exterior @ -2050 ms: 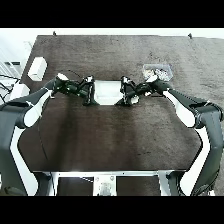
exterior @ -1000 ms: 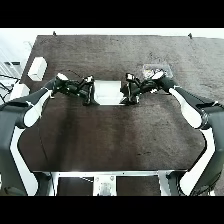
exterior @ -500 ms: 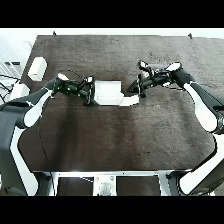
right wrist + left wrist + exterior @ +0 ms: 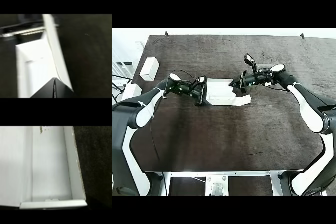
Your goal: Fold the box and place the chain.
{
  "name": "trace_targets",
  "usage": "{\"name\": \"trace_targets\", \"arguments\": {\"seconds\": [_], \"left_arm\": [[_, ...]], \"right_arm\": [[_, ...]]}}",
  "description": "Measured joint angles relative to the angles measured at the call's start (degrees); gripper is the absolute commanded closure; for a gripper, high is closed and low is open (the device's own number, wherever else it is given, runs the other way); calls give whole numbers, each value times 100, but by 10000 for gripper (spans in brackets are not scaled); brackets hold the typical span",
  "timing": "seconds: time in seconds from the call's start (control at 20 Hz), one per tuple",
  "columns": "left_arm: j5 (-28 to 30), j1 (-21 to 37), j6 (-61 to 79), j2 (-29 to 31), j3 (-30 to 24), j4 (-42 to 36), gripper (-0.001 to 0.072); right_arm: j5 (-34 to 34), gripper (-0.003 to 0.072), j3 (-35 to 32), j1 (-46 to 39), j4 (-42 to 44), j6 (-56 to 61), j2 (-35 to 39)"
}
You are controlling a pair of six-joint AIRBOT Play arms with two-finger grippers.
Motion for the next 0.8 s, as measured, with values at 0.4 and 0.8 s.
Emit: {"name": "trace_targets", "arguments": {"seconds": [0.4,0.8], "left_arm": [[-7,0,-2,0,0,-11,182],[-4,0,-2,0,0,-15,182]], "right_arm": [[-717,668,0,44,-549,774,-245],[-787,603,55,57,-769,887,-240]]}}
